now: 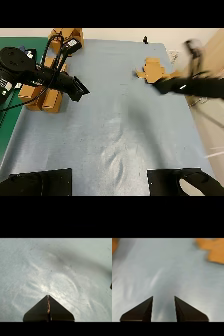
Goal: Fold the box.
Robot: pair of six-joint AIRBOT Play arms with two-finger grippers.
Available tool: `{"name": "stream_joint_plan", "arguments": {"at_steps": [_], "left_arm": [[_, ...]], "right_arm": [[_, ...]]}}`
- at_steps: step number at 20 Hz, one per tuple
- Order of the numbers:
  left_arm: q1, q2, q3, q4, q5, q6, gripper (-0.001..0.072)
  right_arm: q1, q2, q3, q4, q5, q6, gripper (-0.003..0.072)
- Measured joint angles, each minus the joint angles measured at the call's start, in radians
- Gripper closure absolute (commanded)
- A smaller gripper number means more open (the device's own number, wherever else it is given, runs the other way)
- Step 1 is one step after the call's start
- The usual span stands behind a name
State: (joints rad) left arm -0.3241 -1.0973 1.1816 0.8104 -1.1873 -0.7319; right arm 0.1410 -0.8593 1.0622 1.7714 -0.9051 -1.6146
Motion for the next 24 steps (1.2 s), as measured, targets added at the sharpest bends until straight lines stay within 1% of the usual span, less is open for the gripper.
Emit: {"name": "stream_joint_plan", "arguments": {"at_steps": [1,3,5,7,8,9,10,12,14,17,19,20,21,22,23,24], "left_arm": [[0.000,0.000,0.000,-0.001,0.005,0.001,0.0696],[0.000,0.000,0.000,-0.002,0.024,0.008,0.0695],[0.000,0.000,0.000,0.000,0.056,0.016,0.0696],[0.000,0.000,0.000,0.001,0.089,0.019,0.0696],[0.000,0.000,0.000,0.001,0.106,0.021,0.0696],[0.000,0.000,0.000,0.001,0.122,0.022,0.0696],[0.000,0.000,0.000,0.000,0.133,0.022,0.0696],[0.000,0.000,0.000,0.000,0.152,0.024,0.0696],[0.000,0.000,0.000,-0.002,0.171,0.024,0.0696],[0.000,0.000,0.000,-0.003,0.198,0.024,0.0696],[0.000,0.000,0.000,-0.003,0.207,0.024,0.0696],[0.000,0.000,0.000,-0.003,0.213,0.024,0.0696],[0.000,0.000,0.000,-0.003,0.218,0.024,0.0696],[0.000,0.000,0.000,-0.003,0.220,0.024,0.0696],[0.000,0.000,0.000,-0.003,0.222,0.024,0.0696],[0.000,0.000,0.000,-0.003,0.225,0.024,0.0696]], "right_arm": [[-0.082,-0.015,0.043,-0.013,-0.014,-0.004,0.0251],[-0.257,-0.085,0.134,-0.019,-0.050,-0.037,0.0251],[-0.432,-0.225,0.244,0.053,-0.072,-0.087,0.0186],[-0.557,-0.403,0.367,0.168,-0.061,-0.154,0.0072],[-0.603,-0.509,0.443,0.223,-0.035,-0.194,0.0071],[-0.632,-0.608,0.513,0.262,-0.008,-0.225,0.0067],[-0.651,-0.711,0.587,0.296,0.016,-0.249,-0.0034],[-0.663,-0.886,0.705,0.351,0.064,-0.281,-0.0034],[-0.651,-1.029,0.799,0.391,0.119,-0.297,-0.0034],[-0.606,-1.193,0.917,0.428,0.193,-0.311,-0.0033],[-0.574,-1.267,0.960,0.436,0.222,-0.314,-0.0033],[-0.559,-1.295,0.973,0.439,0.235,-0.316,0.0000],[-0.547,-1.318,0.982,0.440,0.245,-0.317,0.0066],[-0.540,-1.336,0.989,0.442,0.249,-0.317,0.0198],[-0.536,-1.350,0.994,0.441,0.262,-0.318,0.0346],[-0.534,-1.359,0.998,0.441,0.275,-0.318,0.0458]]}}
